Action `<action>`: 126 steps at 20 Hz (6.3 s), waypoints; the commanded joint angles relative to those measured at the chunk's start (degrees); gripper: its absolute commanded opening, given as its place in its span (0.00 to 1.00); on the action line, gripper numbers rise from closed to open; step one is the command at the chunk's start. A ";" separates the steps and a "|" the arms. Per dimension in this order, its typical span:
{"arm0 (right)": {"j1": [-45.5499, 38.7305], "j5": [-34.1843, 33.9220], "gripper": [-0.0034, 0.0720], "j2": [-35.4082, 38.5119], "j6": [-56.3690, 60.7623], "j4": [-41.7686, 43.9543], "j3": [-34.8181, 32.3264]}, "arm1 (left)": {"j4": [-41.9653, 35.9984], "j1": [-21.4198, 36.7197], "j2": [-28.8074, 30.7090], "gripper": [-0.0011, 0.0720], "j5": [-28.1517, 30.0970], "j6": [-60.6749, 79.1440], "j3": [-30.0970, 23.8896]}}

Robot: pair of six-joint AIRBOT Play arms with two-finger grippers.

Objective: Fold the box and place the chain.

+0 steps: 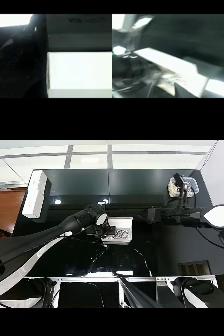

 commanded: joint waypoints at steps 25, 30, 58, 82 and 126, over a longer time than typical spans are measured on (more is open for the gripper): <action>-3.69 4.52 0.35 -0.02 1.81 -11.17 -1.51 | -51.47 37.53 25.86 0.69 5.81 90.82 -31.69; -3.69 3.72 0.35 -0.02 1.81 -11.23 -1.51 | -52.43 33.68 18.75 0.99 1.68 132.32 -31.69; -1.01 -12.00 0.92 -1.62 3.48 -9.31 -1.49 | -53.62 20.61 6.51 0.65 13.64 146.38 -20.74; 10.49 0.70 0.85 -17.18 -68.37 1.77 0.74 | -53.57 20.61 6.51 0.65 13.62 146.38 -20.74; 10.95 -2.19 0.07 -20.04 -25.70 19.78 -2.95 | -53.57 20.61 6.51 0.65 13.60 146.38 -20.74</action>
